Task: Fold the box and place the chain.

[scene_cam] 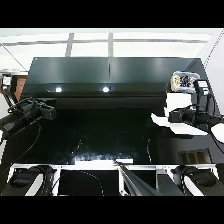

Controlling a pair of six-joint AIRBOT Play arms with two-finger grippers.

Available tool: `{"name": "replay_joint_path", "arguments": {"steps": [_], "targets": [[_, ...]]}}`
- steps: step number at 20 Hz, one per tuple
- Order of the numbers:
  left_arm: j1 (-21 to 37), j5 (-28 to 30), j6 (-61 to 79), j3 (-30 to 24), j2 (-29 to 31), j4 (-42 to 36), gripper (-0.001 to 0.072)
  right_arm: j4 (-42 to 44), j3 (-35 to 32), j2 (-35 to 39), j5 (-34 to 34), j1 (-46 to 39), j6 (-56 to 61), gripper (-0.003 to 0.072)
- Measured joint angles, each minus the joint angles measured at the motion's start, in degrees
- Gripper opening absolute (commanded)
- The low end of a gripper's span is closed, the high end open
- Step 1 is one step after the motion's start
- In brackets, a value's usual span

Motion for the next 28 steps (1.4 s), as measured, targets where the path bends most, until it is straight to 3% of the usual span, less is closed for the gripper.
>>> {"name": "replay_joint_path", "arguments": {"steps": [1,2,4,6,9,11,14,16,18,21,24,26,27,28], "targets": [[-0.02,1.31,0.02,0.00,-0.07,-0.74,0.0536,0.17,-0.02,0.00,-1.31,0.00,0.00,0.0701],[-0.09,2.38,0.02,0.00,-0.20,-1.49,0.0703,0.20,-0.02,0.00,-2.51,0.00,0.00,0.0700],[-0.17,3.58,-0.22,0.00,-0.44,-2.99,0.0702,-2.73,0.09,-0.04,-4.09,-0.83,0.72,0.0699],[-0.28,3.30,-0.57,0.00,-0.61,-3.91,0.0702,-11.91,0.66,-0.31,-4.87,-5.46,5.62,0.0698],[-0.35,0.85,-1.11,0.00,-0.72,-4.59,0.0701,-21.92,1.99,-3.06,-8.31,-23.26,12.20,0.0698],[-0.37,-1.05,-1.29,0.00,-0.83,-4.72,0.0701,-19.69,3.43,-7.26,-10.14,-38.53,13.62,0.0698],[-0.37,-2.43,-1.29,0.00,-0.90,-5.05,0.0701,-0.17,6.73,-16.74,-8.44,-60.26,1.60,0.0698],[-0.37,-2.86,-1.31,0.00,-1.09,-5.07,0.0701,16.11,10.91,-25.27,-2.58,-69.31,-12.74,0.0694],[-0.37,-3.13,-1.33,0.00,-1.40,-5.07,0.0701,25.79,17.46,-36.11,9.25,-73.31,-23.26,0.0581],[-0.37,-3.39,-1.36,0.00,-1.75,-4.92,0.0701,27.47,28.96,-52.41,28.33,-72.52,-30.01,0.0581],[-0.37,-3.48,-1.51,0.00,-1.92,-4.83,0.0701,26.93,36.30,-61.55,37.55,-68.72,-32.89,0.0581],[-0.37,-3.45,-1.49,0.00,-1.95,-4.76,0.0701,26.47,39.21,-64.72,39.63,-66.14,-34.99,0.0405],[-0.37,-3.48,-1.49,0.00,-1.97,-4.76,0.0701,26.47,40.37,-65.72,39.91,-65.05,-36.09,0.0366],[-0.37,-3.48,-1.49,0.00,-1.97,-4.76,0.0701,26.23,41.20,-66.40,40.15,-64.24,-37.07,0.0155]]}}
